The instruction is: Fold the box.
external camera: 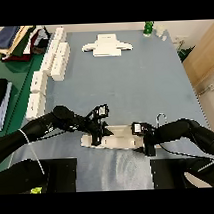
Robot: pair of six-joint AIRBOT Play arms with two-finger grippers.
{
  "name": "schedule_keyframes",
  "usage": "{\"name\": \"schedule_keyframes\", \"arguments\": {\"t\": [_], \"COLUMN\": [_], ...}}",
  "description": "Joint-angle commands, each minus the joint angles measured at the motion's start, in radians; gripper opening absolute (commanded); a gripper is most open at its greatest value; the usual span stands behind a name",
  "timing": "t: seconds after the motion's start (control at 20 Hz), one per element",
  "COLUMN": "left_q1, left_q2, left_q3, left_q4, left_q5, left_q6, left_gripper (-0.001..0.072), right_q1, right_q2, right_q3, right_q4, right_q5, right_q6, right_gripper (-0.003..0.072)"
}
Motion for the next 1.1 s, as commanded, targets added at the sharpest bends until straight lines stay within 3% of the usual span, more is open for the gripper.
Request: {"name": "schedule_keyframes", "arguments": {"t": [0.0, 0.55, 1.05], "left_q1": [0.0, 0.0, 0.0], "left_q2": [-0.001, -0.001, -0.001], "left_q3": [0.001, 0.001, 0.001], "left_q4": [0.001, 0.001, 0.001], "left_q5": [-0.001, 0.0, 0.0], "left_q6": [0.0, 0.0, 0.0], "left_gripper": [0.0014, 0.0014, 0.0014], "right_q1": [0.002, 0.016, 0.017], "right_q2": [0.002, 0.002, 0.003], "right_q3": [-0.019, -0.019, -0.019], "right_q4": [0.0, -0.006, 0.006], "right_q5": [0.027, 0.121, 0.06], "right_q6": [0.002, 0.002, 0.002], "right_gripper": [0.0664, 0.0649, 0.0641]}}
